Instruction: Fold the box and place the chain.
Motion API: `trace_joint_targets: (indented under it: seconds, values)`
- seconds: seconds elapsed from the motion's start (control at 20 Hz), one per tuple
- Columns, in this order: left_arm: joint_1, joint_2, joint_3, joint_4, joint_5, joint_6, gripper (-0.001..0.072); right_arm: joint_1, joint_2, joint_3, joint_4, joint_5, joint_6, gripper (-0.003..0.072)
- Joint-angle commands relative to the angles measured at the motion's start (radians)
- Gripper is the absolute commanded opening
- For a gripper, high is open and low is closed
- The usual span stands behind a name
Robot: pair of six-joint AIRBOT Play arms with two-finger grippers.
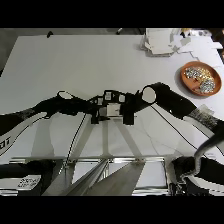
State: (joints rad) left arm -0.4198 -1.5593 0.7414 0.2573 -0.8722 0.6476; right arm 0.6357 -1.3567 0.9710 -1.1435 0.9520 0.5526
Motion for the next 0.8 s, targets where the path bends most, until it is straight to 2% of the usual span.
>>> trace_joint_targets:
  seconds: [0.0,0.35,0.55,0.75]
  values:
    - [0.0,0.0,0.001,-0.002,0.0,0.0,0.0182,0.0,-0.007,-0.018,0.0,0.0,0.0,0.0021]
    - [0.0,0.0,0.001,-0.002,0.0,0.0,0.0182,0.0,0.003,-0.027,0.0,-0.028,-0.001,0.0021]
    - [0.0,0.0,0.001,-0.002,0.0,0.0,0.0182,-0.008,0.079,-0.027,-0.004,-0.08,0.0,0.0022]
    - [0.0,0.0,0.001,-0.002,0.0,0.0,0.0182,-0.061,0.129,-0.027,-0.004,-0.013,0.055,0.0022]
